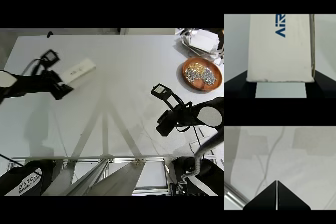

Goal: Fold the box and place the chain.

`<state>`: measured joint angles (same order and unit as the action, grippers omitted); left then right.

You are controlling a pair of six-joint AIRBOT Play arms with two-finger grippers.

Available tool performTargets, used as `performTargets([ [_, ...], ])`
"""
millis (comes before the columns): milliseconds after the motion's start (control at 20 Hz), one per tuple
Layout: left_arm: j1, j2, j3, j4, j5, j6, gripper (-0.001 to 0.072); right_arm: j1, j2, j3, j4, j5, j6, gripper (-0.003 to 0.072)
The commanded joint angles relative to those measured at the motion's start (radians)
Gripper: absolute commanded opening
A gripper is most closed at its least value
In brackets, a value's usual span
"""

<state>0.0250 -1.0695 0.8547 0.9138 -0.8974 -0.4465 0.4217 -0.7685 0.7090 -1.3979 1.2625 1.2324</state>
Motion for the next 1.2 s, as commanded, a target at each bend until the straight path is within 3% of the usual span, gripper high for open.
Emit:
performTargets([
  [0, 0.208, 0.090, 0.001, 0.137, -0.028, -0.192, 0.0002, 0.000, 0.001, 0.000, -0.001, 0.000, 0.002, 0.0007],
  [200, 0.380, 0.093, 0.000, 0.350, -0.049, -0.441, 0.0002, 0.000, 0.001, 0.000, 0.000, -0.028, 0.002, 0.0007],
  [400, 0.472, 0.065, -0.016, 0.361, -0.053, -0.501, 0.0002, 0.000, 0.001, 0.000, 0.008, -0.070, 0.005, 0.0007],
  [800, 0.502, 0.000, -0.169, 0.404, 0.009, -0.525, 0.0004, 0.000, 0.001, 0.000, 0.006, -0.074, 0.107, 0.0007],
  [1150, 0.502, -0.037, -0.182, 0.430, -0.014, -0.522, 0.0036, 0.000, 0.001, 0.000, 0.007, -0.074, 0.108, 0.0007],
])
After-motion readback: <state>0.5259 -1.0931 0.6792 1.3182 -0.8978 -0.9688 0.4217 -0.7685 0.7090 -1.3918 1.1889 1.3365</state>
